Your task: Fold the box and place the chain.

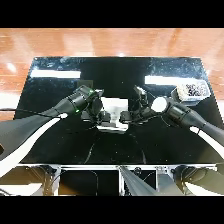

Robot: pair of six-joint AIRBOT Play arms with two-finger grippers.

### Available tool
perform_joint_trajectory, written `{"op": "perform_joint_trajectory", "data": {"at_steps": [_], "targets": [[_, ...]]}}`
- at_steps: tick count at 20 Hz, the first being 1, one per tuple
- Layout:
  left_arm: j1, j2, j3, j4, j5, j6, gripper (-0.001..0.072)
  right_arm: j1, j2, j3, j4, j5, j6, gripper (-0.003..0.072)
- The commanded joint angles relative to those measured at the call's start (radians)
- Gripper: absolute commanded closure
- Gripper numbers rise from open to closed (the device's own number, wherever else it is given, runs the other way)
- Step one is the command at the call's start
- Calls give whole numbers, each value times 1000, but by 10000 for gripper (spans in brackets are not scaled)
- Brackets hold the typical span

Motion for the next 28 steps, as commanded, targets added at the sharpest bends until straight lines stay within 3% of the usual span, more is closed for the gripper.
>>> {"op": "perform_joint_trajectory", "data": {"at_steps": [1,4,15,16,19,28], "targets": [[0,0,0,-2,0,0,688,88,-25,72,-269,24,291,151],[0,0,0,-3,0,0,688,121,-52,108,-337,52,377,219],[0,0,0,-3,0,0,688,160,-178,211,-369,177,473,225],[0,0,0,-3,0,0,688,162,-183,215,-371,181,472,350],[0,0,0,-3,0,0,688,161,-184,222,-371,186,472,441],[0,0,0,-7,0,0,689,161,-205,223,-389,208,472,441]]}}
